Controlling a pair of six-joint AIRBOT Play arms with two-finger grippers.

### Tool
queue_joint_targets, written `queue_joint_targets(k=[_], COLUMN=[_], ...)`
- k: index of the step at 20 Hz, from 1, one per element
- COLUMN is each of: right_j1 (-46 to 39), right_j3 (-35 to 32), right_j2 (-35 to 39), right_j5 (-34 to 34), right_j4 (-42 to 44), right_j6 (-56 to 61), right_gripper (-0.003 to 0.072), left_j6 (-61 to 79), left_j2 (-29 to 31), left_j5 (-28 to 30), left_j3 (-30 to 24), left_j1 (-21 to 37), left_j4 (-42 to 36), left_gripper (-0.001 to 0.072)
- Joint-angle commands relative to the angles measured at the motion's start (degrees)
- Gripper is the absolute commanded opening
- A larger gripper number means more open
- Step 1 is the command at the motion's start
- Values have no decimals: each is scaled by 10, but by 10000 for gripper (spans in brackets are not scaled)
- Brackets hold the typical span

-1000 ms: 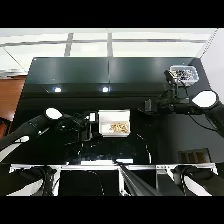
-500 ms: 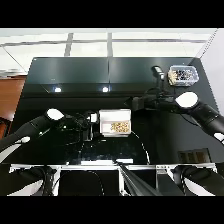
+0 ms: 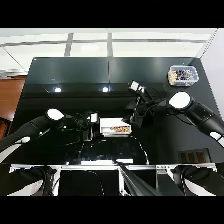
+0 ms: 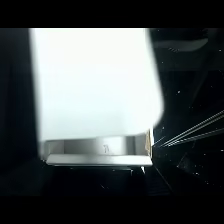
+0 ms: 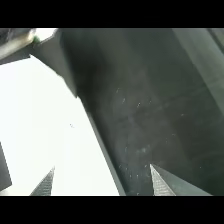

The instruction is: Fold the box and place the chain.

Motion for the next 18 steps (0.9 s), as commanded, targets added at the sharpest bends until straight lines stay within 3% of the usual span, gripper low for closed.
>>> queue_joint_targets(k=[1, 8, 15, 18], right_j1=[19, 50, 50, 50], right_j3=[1, 0, 4, 3], right_j2=[-8, -29, -24, -24], right_j5=[24, 4, 64, 52], right_j4=[-45, -78, -69, -59], right_j6=[-48, -93, -92, -92], right_gripper=[711, 711, 709, 709], left_j6=[0, 0, 0, 0], left_j2=[0, 0, 0, 0], left_j5=[0, 0, 0, 0], left_j3=[0, 0, 0, 0], left_j1=[0, 0, 0, 0], left_j4=[0, 0, 0, 0], left_gripper=[488, 489, 488, 488])
